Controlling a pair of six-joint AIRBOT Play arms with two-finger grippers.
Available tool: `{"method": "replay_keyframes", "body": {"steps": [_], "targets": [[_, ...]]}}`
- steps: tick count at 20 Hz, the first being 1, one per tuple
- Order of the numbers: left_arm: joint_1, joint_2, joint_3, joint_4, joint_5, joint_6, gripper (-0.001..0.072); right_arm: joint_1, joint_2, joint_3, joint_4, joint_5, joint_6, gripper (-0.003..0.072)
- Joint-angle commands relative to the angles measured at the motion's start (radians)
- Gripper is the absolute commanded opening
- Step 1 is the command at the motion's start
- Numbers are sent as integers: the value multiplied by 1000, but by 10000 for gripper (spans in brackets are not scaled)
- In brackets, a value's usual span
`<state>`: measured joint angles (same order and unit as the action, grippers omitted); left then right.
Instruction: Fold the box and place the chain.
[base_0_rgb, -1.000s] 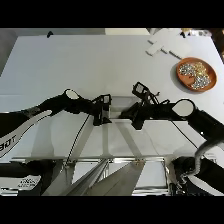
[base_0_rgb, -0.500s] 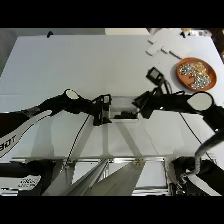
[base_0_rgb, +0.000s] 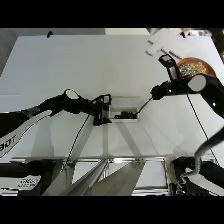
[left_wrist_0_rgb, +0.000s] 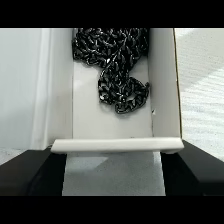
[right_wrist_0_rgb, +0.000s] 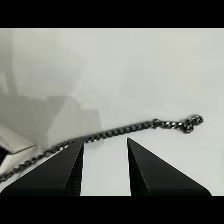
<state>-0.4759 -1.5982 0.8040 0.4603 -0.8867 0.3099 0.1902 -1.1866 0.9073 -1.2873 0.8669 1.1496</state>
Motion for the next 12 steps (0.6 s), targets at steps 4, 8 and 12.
{"method": "replay_keyframes", "body": {"steps": [4,8,12], "targets": [[1,0,0,0,0,0,390,59,-237,147,-313,107,216,295],[1,0,0,0,0,0,390,39,-291,147,-341,121,247,289],[1,0,0,0,0,0,390,34,-316,147,-339,99,250,290]]}}
